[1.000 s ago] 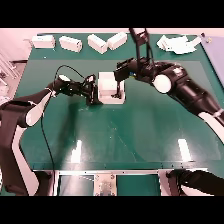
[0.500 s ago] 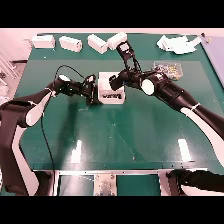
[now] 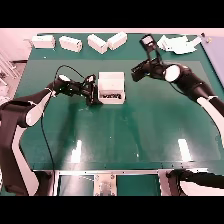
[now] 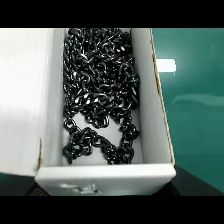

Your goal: Fold the box and place the chain.

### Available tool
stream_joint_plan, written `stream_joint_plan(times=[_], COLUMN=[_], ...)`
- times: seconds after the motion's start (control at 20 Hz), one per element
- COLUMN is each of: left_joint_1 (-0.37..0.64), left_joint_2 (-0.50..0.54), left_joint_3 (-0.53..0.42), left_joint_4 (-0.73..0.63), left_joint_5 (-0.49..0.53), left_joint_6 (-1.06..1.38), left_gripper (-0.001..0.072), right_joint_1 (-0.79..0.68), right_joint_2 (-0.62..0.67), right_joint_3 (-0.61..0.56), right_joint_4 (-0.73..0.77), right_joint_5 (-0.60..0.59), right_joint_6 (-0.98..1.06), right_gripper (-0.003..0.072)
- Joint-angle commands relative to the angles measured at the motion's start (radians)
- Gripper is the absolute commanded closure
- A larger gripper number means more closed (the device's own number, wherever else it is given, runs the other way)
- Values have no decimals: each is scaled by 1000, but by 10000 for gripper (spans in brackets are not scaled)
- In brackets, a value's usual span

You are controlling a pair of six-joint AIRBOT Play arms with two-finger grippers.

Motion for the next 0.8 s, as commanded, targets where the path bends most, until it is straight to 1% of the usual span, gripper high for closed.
stream_joint_plan(times=[0.0, 0.05, 0.15, 0.25, 0.3, 0.45, 0.55, 0.75], left_joint_1=[0, 0, 0, 0, 0, 0, 0, 0], left_joint_2=[0, 0, 0, 0, 0, 0, 0, 0], left_joint_3=[1, 1, 1, 1, 1, 1, 1, 1], left_joint_4=[0, 0, 0, 0, 0, 0, 0, 0], left_joint_5=[0, 0, 0, 0, 0, 0, 0, 0], left_joint_6=[0, 0, 0, 0, 0, 0, 0, 0], left_gripper=[239, 239, 239, 239, 239, 239, 239, 239], right_joint_1=[-135, -168, -215, -238, -244, -245, -244, -244], right_joint_2=[-16, -37, -99, -175, -218, -342, -413, -502], right_joint_3=[10, 26, 62, 105, 133, 229, 289, 359], right_joint_4=[485, 582, 698, 727, 731, 741, 744, 759], right_joint_5=[113, 195, 316, 384, 422, 544, 594, 602], right_joint_6=[-460, -544, -628, -653, -666, -682, -682, -682], right_gripper=[397, 397, 397, 399, 428, 428, 428, 429])
